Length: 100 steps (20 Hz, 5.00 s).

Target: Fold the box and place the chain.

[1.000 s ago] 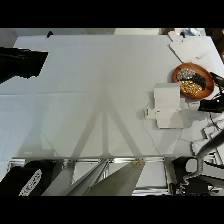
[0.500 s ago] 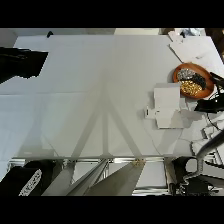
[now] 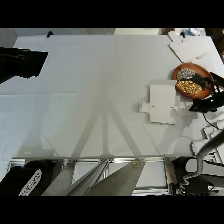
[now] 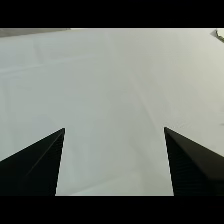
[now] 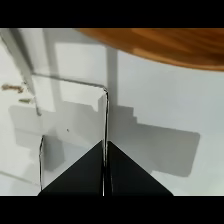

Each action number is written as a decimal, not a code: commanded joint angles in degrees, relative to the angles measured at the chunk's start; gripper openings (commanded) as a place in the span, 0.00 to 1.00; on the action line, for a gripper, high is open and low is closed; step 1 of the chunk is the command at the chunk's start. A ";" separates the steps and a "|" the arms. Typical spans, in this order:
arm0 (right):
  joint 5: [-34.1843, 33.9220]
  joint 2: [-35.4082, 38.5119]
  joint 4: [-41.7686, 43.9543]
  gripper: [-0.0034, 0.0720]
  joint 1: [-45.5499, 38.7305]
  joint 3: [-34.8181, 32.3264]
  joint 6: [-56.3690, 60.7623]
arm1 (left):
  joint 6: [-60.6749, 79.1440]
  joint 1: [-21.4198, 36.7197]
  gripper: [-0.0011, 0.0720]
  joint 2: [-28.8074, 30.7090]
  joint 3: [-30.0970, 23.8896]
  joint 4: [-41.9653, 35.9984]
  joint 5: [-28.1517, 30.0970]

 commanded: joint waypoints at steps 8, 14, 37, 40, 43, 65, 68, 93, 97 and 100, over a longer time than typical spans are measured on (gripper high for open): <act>-2.82 5.88 13.55 0.06 18.38 0.02 -4.90 | 0.02 -0.02 0.97 0.04 0.04 0.00 0.02; -16.41 5.97 25.97 0.06 33.09 -0.09 -4.83 | 0.02 -0.02 0.97 0.04 0.04 0.00 0.02; -44.83 -1.57 25.44 0.06 48.35 -3.30 6.10 | 0.02 -0.02 0.97 0.02 0.04 0.00 0.02; -44.83 -1.57 25.44 0.06 48.35 -3.30 6.10 | 0.02 -0.02 0.97 0.04 0.04 0.00 0.02; -44.85 -1.57 25.44 0.06 48.35 -3.30 6.10 | 0.00 -0.02 0.97 0.02 0.04 -0.04 0.09; -44.85 -1.57 25.44 0.06 48.35 -3.30 6.10 | 12.98 -0.04 0.87 -44.19 22.77 -9.55 -20.15; -44.85 -1.57 25.46 0.06 48.35 -3.30 6.10 | 19.87 -0.07 0.90 -55.01 29.64 -14.51 -22.86; -44.85 -1.57 25.44 0.06 48.35 -3.30 6.10 | 35.06 -8.04 0.54 -80.11 50.34 -13.00 -37.62; -44.85 -1.57 25.44 0.06 48.35 -3.30 6.10 | 37.59 -8.48 0.03 -80.11 50.34 -13.42 -37.55; -44.85 -1.57 25.46 0.06 48.35 -3.30 6.10 | 37.57 -8.83 0.03 -80.11 50.34 -13.44 -37.51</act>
